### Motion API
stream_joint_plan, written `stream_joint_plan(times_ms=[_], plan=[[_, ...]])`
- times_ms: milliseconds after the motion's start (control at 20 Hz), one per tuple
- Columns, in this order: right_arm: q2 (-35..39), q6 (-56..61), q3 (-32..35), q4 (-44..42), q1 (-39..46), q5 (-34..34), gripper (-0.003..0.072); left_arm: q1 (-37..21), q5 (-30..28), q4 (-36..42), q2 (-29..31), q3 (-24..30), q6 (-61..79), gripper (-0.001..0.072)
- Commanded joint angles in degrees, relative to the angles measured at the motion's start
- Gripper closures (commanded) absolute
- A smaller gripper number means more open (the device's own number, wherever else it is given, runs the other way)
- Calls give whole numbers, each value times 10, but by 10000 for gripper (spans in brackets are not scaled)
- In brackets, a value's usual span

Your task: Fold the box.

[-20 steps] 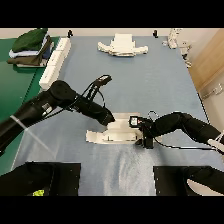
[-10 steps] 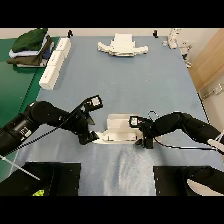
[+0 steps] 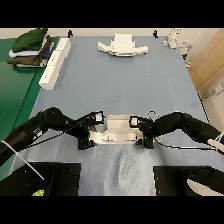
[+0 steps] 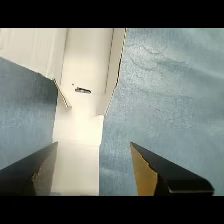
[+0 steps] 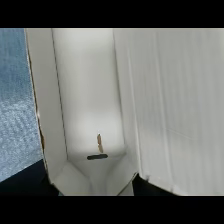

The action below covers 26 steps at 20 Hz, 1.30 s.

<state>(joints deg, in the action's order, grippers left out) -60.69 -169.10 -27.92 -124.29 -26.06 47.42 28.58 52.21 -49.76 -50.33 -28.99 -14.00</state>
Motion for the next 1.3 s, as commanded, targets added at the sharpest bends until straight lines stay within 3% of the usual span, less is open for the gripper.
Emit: stream_joint_plan(times_ms=[0,350,550,700,750,800,1250], plan=[[0,0,0,0,0,0,174,22,-70,25,-30,4,47,19],[0,0,0,0,0,0,174,35,-112,112,-75,4,144,31],[0,0,0,0,0,0,174,47,-113,124,-76,4,186,546],[0,0,0,0,0,0,175,47,-119,144,-76,4,195,561],[0,0,0,0,0,0,174,47,-118,151,-77,4,198,639],[0,0,0,0,0,0,174,47,-118,158,-80,4,203,660],[0,0,0,0,0,0,175,71,-141,204,-108,0,211,660]])
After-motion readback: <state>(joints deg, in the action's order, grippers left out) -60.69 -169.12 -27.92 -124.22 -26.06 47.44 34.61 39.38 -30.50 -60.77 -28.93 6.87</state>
